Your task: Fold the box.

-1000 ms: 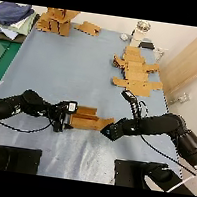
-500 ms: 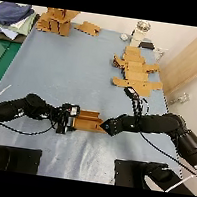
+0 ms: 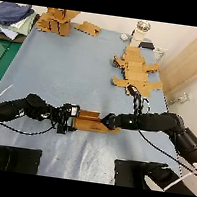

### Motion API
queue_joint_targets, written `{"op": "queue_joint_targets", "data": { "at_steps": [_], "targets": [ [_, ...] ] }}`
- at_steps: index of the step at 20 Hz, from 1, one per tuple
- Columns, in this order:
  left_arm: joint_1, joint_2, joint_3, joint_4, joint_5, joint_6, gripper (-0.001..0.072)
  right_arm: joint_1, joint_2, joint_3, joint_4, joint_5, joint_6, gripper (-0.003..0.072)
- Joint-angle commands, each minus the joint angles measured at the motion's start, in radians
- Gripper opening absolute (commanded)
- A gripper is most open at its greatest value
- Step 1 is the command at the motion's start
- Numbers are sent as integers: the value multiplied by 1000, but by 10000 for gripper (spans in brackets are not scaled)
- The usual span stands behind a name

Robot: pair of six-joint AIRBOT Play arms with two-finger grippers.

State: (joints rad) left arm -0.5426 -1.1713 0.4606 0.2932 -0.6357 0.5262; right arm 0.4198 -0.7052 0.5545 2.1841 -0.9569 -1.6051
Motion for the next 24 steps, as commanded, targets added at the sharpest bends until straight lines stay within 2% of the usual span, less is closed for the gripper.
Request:
{"op": "queue_joint_targets", "data": {
  "at_steps": [1, 4, 6, 8, 12, 21, 24],
  "targets": [
    [0, -1, -1, -1, 0, 2, 478, 21, -70, 1, 50, 28, 113, 4],
    [0, -1, -1, 0, 0, 2, 479, 113, -179, 3, 146, 162, 104, 4],
    [0, -1, -1, 0, 0, 2, 479, 175, -248, 35, 150, 275, 91, 4],
    [0, -1, -1, 0, 0, 2, 479, 198, -293, 97, 138, 333, 75, 4],
    [0, -1, -1, 0, 0, 2, 479, 196, -350, 180, 100, 340, 76, 4],
    [0, -1, -1, 0, 0, 2, 478, 199, -534, 182, 60, 344, 74, 4],
    [0, -1, 0, 0, 0, 2, 479, 199, -560, 182, 54, 346, 39, 4]
  ]
}}
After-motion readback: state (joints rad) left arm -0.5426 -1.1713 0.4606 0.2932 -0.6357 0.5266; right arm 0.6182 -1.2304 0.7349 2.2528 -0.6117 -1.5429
